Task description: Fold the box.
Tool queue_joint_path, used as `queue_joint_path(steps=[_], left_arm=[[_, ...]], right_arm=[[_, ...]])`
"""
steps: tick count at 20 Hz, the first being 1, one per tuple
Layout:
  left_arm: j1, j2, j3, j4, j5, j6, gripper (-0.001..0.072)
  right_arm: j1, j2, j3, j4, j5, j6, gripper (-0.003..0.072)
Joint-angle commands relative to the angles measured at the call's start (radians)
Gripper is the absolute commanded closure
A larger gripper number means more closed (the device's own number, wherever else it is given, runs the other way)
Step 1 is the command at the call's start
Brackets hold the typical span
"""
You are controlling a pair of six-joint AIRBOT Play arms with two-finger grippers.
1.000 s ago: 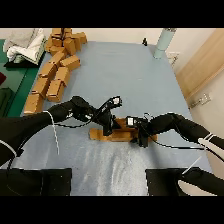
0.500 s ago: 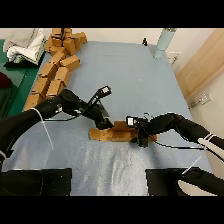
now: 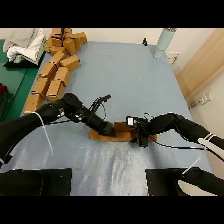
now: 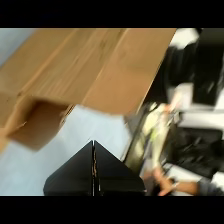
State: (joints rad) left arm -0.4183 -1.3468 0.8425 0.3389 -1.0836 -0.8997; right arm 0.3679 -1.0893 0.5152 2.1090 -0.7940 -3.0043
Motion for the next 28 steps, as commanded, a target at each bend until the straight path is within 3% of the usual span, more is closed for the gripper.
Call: queue_joint_path(steps=[1, 5, 7, 12, 20, 24, 28], left_arm=[[-0.023, -0.052, 0.010, -0.270, 0.193, -0.026, 0.0700], [-0.018, -0.113, 0.062, -0.286, 0.349, -0.011, 0.0702], [-0.018, -0.137, 0.075, -0.222, 0.395, -0.048, 0.0702], [-0.016, -0.174, 0.080, 0.055, 0.397, -0.261, 0.0702], [0.000, -0.166, 0.090, 0.088, 0.423, -0.216, 0.0702], [0.091, -0.008, 0.073, 0.173, 0.367, -0.105, 0.0703], [0.119, 0.273, -0.085, 0.428, 0.382, -0.061, 0.0703]], right_arm=[[0.001, 0.000, 0.000, 0.000, 0.000, 0.000, 0.0199], [0.001, 0.000, 0.000, 0.000, 0.000, 0.000, 0.0199], [0.001, 0.000, 0.000, 0.000, 0.000, 0.000, 0.0198], [0.001, 0.000, 0.000, 0.000, 0.000, 0.000, 0.0199], [0.001, 0.000, 0.000, 0.000, 0.000, 0.000, 0.0198], [0.001, 0.000, 0.000, 0.000, 0.000, 0.000, 0.0198], [0.001, 0.000, 0.000, 0.000, 0.000, 0.000, 0.0199]])
